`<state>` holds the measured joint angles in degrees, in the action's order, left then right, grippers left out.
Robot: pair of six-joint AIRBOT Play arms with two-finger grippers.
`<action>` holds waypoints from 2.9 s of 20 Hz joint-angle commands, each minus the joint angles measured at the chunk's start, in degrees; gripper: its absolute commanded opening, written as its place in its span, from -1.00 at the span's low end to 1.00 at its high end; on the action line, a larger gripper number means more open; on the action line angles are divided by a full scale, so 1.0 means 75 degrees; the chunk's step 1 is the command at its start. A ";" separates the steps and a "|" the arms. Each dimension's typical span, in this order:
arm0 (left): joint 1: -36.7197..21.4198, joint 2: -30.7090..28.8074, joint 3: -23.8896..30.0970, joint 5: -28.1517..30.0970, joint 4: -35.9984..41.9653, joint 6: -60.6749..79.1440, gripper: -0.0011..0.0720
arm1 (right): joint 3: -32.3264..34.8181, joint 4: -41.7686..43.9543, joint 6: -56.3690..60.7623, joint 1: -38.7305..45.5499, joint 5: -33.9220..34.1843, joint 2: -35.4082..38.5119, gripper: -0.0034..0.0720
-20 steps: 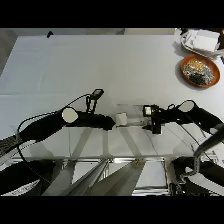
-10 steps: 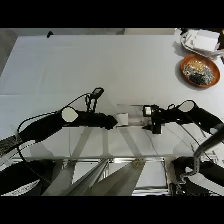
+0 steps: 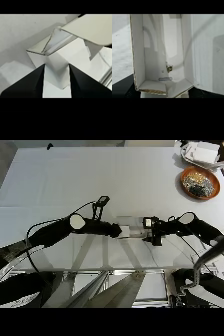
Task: Fold the box and place the chain.
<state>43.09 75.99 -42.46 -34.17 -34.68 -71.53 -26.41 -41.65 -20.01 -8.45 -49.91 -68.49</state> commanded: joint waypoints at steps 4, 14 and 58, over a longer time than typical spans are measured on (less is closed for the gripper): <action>0.0160 0.0414 -0.0685 -0.0799 -0.1944 -0.2302 -0.03 | -0.0003 0.0009 0.0000 0.0000 -0.0006 0.0003 -0.13; 0.0699 0.1116 -0.2235 -0.2226 -0.4424 -0.4736 -0.03 | -0.0003 0.0009 0.0000 0.0000 -0.0006 0.0006 -0.13; 0.1600 0.2838 -0.3821 -0.3296 -0.5686 -0.8055 -0.54 | -0.0003 0.0009 0.0000 0.0000 -0.0006 0.0006 -0.13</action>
<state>55.13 97.41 -71.11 -60.36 -77.73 -132.64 -26.41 -41.69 -20.40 -8.45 -49.67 -68.49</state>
